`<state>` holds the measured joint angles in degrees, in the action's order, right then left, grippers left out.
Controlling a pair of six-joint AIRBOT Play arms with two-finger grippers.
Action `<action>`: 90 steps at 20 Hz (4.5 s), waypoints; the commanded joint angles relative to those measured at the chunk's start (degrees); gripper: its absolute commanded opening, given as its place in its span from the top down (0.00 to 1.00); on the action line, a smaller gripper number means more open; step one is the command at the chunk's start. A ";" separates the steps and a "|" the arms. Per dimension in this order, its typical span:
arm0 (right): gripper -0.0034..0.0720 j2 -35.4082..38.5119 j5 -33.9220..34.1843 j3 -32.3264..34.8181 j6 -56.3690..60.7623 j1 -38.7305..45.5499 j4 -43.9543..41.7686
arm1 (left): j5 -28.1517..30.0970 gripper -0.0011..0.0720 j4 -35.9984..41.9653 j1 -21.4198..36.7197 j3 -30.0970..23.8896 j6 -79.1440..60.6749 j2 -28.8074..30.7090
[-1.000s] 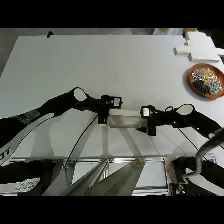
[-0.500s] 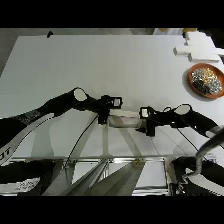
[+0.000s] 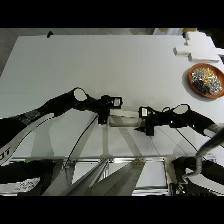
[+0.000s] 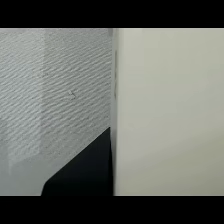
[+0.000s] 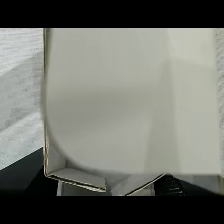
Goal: Fold the box and place the chain.
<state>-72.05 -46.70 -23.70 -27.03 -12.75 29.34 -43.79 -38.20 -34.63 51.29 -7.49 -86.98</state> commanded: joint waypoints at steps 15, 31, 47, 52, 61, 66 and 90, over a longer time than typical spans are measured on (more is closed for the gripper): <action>0.52 -0.09 1.03 0.04 -0.04 0.02 0.35 | 0.04 0.97 -0.02 0.00 0.04 -0.02 0.02; 0.52 -0.09 1.03 0.04 -0.04 0.02 0.35 | -2.05 0.32 -0.28 0.24 0.04 0.04 2.21; 0.52 -0.09 1.03 0.04 -0.04 0.02 0.35 | -24.13 0.98 -20.11 -3.17 -0.07 34.01 19.96; 0.52 -0.09 1.05 0.04 -0.04 0.02 0.37 | -3.30 0.97 -20.11 -15.37 -0.09 37.48 18.88; 0.52 -0.09 1.03 0.04 -0.04 0.02 0.37 | 22.91 0.98 -5.92 -11.63 -0.09 41.42 8.13; 0.52 -0.09 1.03 0.04 -0.04 0.02 0.37 | 22.51 0.98 -1.22 -8.61 -0.09 41.42 3.39; 0.52 -0.09 1.05 0.04 -0.04 0.02 0.37 | -8.04 0.80 -27.12 -0.98 -8.35 42.18 15.39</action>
<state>-72.18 -45.63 -23.64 -27.09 -12.73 29.74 -51.72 -64.49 -37.12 44.27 41.56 -71.64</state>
